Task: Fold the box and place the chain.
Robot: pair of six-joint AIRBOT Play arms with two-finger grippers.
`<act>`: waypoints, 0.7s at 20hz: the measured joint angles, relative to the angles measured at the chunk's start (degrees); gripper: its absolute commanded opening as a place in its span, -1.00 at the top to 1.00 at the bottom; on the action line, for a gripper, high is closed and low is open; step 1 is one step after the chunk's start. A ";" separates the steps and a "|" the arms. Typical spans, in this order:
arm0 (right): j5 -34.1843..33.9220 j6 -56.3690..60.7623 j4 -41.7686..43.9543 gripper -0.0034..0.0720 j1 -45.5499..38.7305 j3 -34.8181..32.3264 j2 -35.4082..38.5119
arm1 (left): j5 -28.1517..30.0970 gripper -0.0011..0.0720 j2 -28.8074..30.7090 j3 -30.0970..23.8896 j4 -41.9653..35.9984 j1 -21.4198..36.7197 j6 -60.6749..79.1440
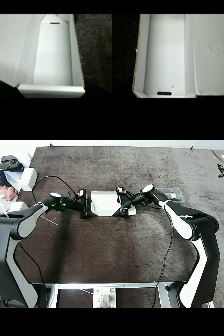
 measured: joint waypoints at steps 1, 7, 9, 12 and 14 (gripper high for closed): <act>0.07 0.00 0.00 0.11 0.00 0.00 0.00 | -0.02 -0.74 -0.02 0.02 0.09 0.00 0.17; 0.15 0.00 0.00 0.11 -0.02 0.00 0.00 | -0.98 -0.64 -0.52 0.02 -0.02 0.02 0.63; 0.17 0.00 0.00 0.11 -0.02 0.00 0.00 | -1.31 -0.64 -0.61 0.02 -0.24 0.04 1.49; 0.24 0.00 0.00 0.11 -0.02 0.00 0.00 | -1.97 0.20 -0.68 0.00 -0.24 0.04 2.40; 0.24 0.00 0.00 0.11 -0.02 0.00 0.00 | -2.03 0.20 -0.68 0.02 -0.26 0.04 2.58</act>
